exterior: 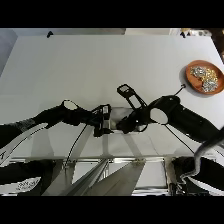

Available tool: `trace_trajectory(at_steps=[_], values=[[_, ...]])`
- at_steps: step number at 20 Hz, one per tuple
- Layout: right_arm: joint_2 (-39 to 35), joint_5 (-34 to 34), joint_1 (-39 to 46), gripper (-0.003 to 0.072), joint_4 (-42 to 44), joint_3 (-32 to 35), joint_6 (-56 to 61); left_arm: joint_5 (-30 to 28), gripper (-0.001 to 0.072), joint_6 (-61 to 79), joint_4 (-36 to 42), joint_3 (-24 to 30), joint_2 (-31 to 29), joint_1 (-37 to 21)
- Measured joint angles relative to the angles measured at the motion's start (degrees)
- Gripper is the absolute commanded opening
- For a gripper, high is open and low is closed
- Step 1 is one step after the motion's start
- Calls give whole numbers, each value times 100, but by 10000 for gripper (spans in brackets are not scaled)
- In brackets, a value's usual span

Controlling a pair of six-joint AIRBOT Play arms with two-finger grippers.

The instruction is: Fold the box and place the chain.

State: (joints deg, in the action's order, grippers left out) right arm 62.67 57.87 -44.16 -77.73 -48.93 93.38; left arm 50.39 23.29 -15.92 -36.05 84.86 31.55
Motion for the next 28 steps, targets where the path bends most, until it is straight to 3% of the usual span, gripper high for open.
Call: trace_trajectory(at_steps=[5, 10, 13, 16, 19, 28], values=[[-1010, 702, 74, 220, -1493, 0, 428, 0, 69, 0, 0, 0, 0, 0], [-1445, 1091, 1145, 232, -2430, 20, 743, 0, 69, 0, 0, 0, 0, 2], [-1303, 977, 2057, 479, -2365, 35, 669, 0, 69, 0, 0, 0, 0, 0], [-933, 741, 2712, 465, -1958, 42, 420, 0, 69, 0, 0, 0, 0, 0], [-396, 468, 3003, 334, -1681, 42, 280, 0, 69, 0, 0, 0, 0, 0], [1154, -323, 3176, 326, -1480, 42, 498, 0, 69, 0, 0, 0, 0, 0]])
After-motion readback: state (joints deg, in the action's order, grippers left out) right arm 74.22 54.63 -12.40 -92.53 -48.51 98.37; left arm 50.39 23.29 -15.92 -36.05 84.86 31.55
